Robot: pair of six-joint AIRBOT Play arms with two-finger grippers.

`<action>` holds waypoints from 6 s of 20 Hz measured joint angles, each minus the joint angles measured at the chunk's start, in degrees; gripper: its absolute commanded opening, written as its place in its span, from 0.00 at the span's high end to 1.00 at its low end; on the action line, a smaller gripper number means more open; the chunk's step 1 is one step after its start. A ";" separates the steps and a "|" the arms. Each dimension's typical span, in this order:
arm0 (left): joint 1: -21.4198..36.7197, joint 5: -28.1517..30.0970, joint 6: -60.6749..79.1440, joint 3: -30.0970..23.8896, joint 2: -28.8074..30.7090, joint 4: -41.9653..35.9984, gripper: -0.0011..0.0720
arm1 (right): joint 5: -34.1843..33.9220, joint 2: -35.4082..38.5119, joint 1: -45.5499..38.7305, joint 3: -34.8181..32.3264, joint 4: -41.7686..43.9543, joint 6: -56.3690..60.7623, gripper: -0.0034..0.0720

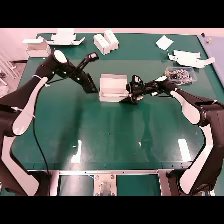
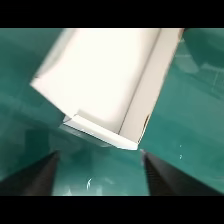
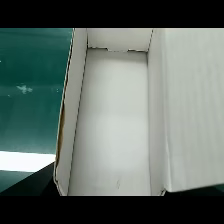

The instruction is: Fold the box and place the chain.

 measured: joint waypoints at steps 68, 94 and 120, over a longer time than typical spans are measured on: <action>0.50 4.92 43.39 -5.01 -11.65 -21.07 0.25 | 0.00 0.00 0.02 0.00 0.00 0.00 0.28; 0.50 5.05 42.99 -5.01 -11.67 -21.38 0.25 | 0.96 0.76 -1.40 0.15 0.44 -0.09 0.00; 0.50 4.96 43.10 -5.01 -11.67 -21.35 0.25 | 2.27 14.01 0.02 2.91 -2.78 29.92 0.94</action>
